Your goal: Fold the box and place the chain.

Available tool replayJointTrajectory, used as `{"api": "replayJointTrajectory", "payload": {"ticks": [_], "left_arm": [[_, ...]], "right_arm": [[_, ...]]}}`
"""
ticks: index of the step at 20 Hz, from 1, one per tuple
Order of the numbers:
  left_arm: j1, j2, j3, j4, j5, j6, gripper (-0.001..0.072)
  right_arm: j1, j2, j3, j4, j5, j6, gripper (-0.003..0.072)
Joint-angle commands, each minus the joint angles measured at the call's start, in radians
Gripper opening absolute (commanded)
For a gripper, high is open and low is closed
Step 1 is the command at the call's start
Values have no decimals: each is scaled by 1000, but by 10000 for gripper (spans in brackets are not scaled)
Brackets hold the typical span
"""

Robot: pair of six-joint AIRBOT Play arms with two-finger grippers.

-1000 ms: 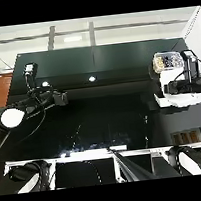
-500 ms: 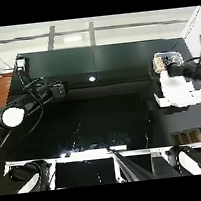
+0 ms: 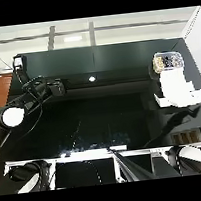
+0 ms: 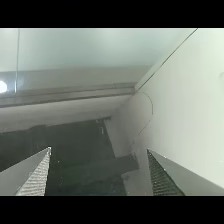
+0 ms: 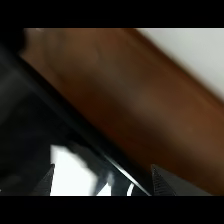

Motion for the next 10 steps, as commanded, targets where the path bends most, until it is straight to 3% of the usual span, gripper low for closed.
{"api": "replayJointTrajectory", "payload": {"ticks": [1,3,5,9,10], "left_arm": [[0,-1,0,-10,5,0,709],[0,-1,0,-20,4,0,709],[0,-1,0,-21,5,0,709],[0,-1,0,-24,5,0,708],[0,-1,0,-30,5,0,708]], "right_arm": [[-181,-222,196,385,317,-333,709],[-185,-331,288,447,456,-406,709],[-153,-404,344,406,533,-460,708],[-72,-483,391,365,518,-531,707],[-54,-494,391,364,519,-548,637]]}}
